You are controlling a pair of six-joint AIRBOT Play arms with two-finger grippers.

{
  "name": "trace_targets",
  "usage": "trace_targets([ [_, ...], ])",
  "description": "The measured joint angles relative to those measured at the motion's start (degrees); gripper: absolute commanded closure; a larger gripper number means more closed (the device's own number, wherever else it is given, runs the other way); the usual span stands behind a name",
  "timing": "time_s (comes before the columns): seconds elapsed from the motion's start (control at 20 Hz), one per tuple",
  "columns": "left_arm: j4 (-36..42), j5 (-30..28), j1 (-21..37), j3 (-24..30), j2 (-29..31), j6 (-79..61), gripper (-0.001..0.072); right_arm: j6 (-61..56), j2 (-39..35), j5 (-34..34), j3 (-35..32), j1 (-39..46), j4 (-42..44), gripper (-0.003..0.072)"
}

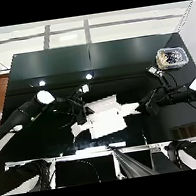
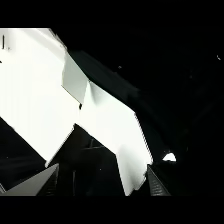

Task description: Fold the box and place the chain.

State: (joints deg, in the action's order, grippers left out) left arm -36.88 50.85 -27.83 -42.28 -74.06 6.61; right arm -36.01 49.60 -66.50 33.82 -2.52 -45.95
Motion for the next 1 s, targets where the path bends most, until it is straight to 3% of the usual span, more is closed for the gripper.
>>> trace_targets([
  [0.25,-1.6,-4.4,-1.0,0.0,-2.8,-6.7,0.0682,0.3,0.0,0.2,-0.3,-3.9,-1.6,0.0046],
  [0.6,-3.1,-5.7,-1.3,-0.2,-3.6,-8.8,0.0682,7.4,1.2,13.9,-5.1,-18.7,-5.3,0.0045],
  [1.0,-3.6,-5.7,-1.3,-0.2,-3.7,-9.2,0.0682,17.0,2.3,21.9,-10.8,-28.7,-5.4,0.0045],
])
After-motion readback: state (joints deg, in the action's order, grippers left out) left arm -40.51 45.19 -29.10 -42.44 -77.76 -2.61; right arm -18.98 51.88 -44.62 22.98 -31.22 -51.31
